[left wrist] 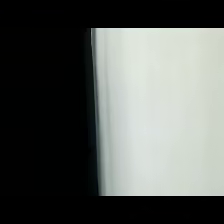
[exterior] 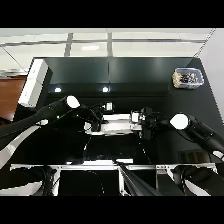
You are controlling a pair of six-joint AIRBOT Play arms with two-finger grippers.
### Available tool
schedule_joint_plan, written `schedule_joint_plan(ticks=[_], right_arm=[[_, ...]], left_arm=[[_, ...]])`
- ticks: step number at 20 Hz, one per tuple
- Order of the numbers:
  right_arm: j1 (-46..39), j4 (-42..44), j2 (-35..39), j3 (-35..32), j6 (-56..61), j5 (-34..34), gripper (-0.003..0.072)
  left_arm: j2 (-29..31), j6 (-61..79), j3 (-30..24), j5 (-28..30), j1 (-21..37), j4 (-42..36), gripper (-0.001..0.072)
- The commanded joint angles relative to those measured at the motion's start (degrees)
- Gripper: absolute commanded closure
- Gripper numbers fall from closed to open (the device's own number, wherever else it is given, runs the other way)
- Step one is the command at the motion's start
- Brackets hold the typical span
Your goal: Fold the box and place the chain.
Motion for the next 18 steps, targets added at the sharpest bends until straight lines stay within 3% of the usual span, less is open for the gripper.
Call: schedule_joint_plan(ticks=[1,4,10,18], right_arm=[[-0.42,-0.42,0.15,0.09,-0.02,-2.05,0.0021],[-0.42,2.4,-0.31,0.09,-1.05,-2.86,0.0021],[-2.08,18.16,-6.12,0.11,-18.67,2.14,0.0022],[-4.13,17.27,-12.52,0.04,-19.87,5.86,0.0022]], left_arm=[[0.0,0.04,0.04,-0.07,-0.02,0.04,0.068],[0.0,0.04,0.04,-0.09,-0.02,0.02,0.068],[0.0,0.04,0.04,-0.09,-0.02,0.04,0.068],[0.0,0.04,0.04,-0.09,-0.02,0.02,0.0679]])
